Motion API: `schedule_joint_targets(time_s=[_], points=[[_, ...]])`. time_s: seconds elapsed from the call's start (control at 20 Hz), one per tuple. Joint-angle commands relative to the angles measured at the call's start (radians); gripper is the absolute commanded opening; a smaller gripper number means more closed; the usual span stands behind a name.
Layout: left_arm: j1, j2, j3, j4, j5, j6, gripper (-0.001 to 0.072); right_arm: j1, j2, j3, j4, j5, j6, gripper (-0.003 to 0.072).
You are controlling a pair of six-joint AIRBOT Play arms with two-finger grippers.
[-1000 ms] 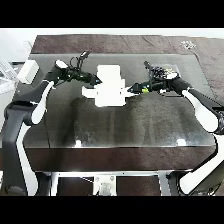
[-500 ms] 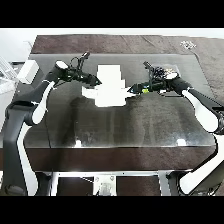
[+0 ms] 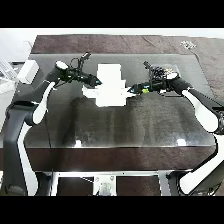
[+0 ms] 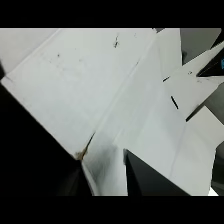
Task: Fold the box and place the chain.
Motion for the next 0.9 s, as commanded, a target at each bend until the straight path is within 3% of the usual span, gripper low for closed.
schedule_joint_targets(time_s=[0.0, 0.05, 0.4, 0.5, 0.55, 0.6, 0.7, 0.75, 0.85], points=[[0.000, -0.003, 0.001, -0.015, -0.004, 0.021, 0.0281, 0.000, 0.000, 0.001, 0.000, -0.002, 0.000, 0.0001], [0.000, -0.003, 0.001, -0.015, -0.003, 0.022, 0.0229, 0.000, 0.000, 0.001, 0.000, -0.002, 0.000, 0.0001], [0.000, -0.003, 0.001, -0.034, 0.008, 0.028, 0.0224, 0.000, 0.000, 0.000, 0.000, -0.002, -0.007, 0.0001], [0.000, -0.003, 0.001, -0.034, 0.009, 0.032, 0.0118, 0.000, 0.000, 0.000, 0.000, -0.002, -0.007, 0.0001], [0.000, -0.003, 0.001, -0.034, 0.008, 0.042, 0.0115, 0.000, 0.000, 0.000, 0.000, -0.002, -0.007, 0.0001], [0.000, -0.003, 0.001, -0.034, 0.007, 0.051, 0.0037, 0.000, 0.000, 0.001, 0.000, -0.002, -0.007, 0.0002], [0.000, -0.003, 0.000, -0.035, -0.001, 0.073, 0.0022, 0.000, 0.000, 0.001, 0.000, -0.002, -0.007, 0.0003], [0.000, -0.003, 0.000, -0.035, -0.003, 0.089, 0.0021, -0.001, 0.000, 0.001, 0.000, -0.002, -0.007, 0.0022], [0.000, -0.003, -0.001, -0.038, -0.020, 0.161, 0.0020, -0.004, 0.000, 0.001, 0.001, -0.002, -0.007, 0.0163]])
